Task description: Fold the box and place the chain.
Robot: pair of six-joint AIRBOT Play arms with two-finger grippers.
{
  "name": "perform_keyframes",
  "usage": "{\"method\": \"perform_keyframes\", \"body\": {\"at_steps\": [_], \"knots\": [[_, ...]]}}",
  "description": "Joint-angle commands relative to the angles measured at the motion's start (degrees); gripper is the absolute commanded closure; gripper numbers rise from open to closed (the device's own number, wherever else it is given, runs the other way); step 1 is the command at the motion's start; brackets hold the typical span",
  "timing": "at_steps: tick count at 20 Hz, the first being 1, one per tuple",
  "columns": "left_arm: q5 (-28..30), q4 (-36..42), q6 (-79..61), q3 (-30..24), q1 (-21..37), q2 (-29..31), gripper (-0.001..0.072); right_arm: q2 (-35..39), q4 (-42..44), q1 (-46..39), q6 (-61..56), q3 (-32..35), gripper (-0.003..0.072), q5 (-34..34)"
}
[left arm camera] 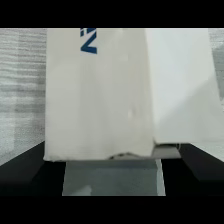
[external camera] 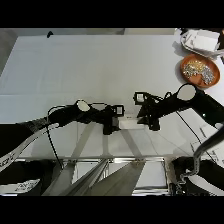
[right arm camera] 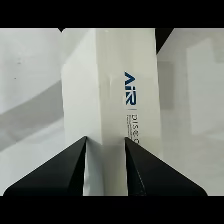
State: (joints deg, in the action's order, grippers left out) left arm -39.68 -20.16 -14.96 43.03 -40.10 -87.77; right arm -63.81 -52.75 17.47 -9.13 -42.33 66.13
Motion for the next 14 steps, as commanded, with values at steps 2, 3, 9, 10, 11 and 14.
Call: {"method": "perform_keyframes", "body": {"at_steps": [2,3,9,10,11,14], "knots": [[0.0,0.0,-0.1,0.0,0.0,0.0,0.0396,3.5,-0.9,0.1,0.0,2.9,0.0453,-5.7],[0.0,0.0,-0.1,0.0,0.0,0.0,0.0396,4.3,-0.9,0.1,0.0,3.6,0.0453,-6.8],[0.0,0.0,-0.1,0.0,0.0,0.0,0.0396,5.1,-0.7,0.1,-0.2,5.9,0.0472,-8.2],[0.0,0.0,-0.1,0.0,0.0,0.0,0.0396,5.1,-0.7,0.1,-1.5,5.9,0.0471,-9.0],[0.0,0.0,-0.1,0.0,0.0,0.0,0.0396,5.1,-0.4,0.1,-1.8,5.9,0.0471,-9.9],[0.0,0.0,-0.1,0.0,0.0,0.0,0.0396,5.1,0.7,0.1,-1.8,5.9,0.0471,-10.5]]}}
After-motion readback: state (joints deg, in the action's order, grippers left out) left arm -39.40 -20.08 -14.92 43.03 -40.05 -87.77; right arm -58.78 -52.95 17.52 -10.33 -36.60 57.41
